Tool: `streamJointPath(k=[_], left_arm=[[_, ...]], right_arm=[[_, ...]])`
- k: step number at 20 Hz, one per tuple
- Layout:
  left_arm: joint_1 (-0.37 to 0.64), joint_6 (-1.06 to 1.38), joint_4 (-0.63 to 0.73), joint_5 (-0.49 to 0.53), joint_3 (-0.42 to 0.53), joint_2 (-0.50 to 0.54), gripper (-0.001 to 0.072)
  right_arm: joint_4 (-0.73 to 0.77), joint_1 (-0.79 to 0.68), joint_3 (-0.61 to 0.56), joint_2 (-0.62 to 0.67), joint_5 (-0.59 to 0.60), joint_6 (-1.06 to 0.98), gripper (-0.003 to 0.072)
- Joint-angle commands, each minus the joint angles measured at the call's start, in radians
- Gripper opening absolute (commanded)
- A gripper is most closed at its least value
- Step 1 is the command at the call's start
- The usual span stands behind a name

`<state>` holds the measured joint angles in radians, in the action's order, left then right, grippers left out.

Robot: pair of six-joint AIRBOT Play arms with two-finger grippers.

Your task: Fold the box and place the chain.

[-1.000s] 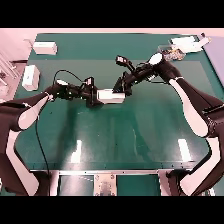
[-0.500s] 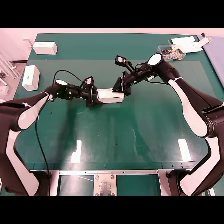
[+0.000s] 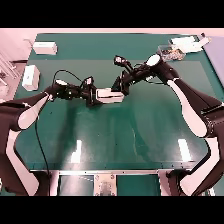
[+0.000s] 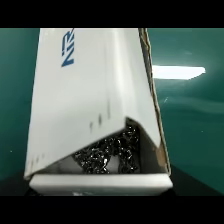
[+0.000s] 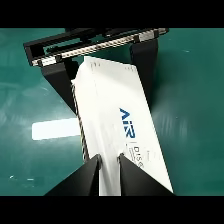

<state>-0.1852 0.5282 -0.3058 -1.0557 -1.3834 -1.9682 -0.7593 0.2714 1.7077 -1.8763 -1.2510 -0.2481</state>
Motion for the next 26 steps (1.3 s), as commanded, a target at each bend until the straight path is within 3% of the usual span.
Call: streamJointPath(k=[1, 13, 17, 23, 25, 26], left_arm=[[-0.001, 0.001, 0.000, -0.003, 0.000, 0.001, 0.0470], [-0.001, 0.001, 0.000, -0.003, 0.000, 0.001, 0.0470], [-0.001, 0.001, 0.000, -0.003, 0.000, 0.001, 0.0470], [-0.001, 0.001, 0.000, -0.003, 0.000, 0.001, 0.0470], [-0.001, 0.001, 0.000, -0.003, 0.000, 0.001, 0.0470], [-0.001, 0.001, 0.000, -0.003, 0.000, 0.001, 0.0470]], right_arm=[[0.000, 0.001, -0.018, 0.000, 0.006, 0.019, 0.0145], [0.047, 0.017, -0.137, 0.000, 0.012, 0.080, 0.0125], [0.135, -0.018, -0.199, 0.000, 0.012, 0.187, 0.0125], [0.322, -0.069, -0.186, 0.007, -0.051, 0.234, 0.0129], [0.322, -0.069, -0.186, 0.007, -0.051, 0.234, 0.0140], [0.322, -0.069, -0.186, 0.007, -0.050, 0.235, 0.0200]])
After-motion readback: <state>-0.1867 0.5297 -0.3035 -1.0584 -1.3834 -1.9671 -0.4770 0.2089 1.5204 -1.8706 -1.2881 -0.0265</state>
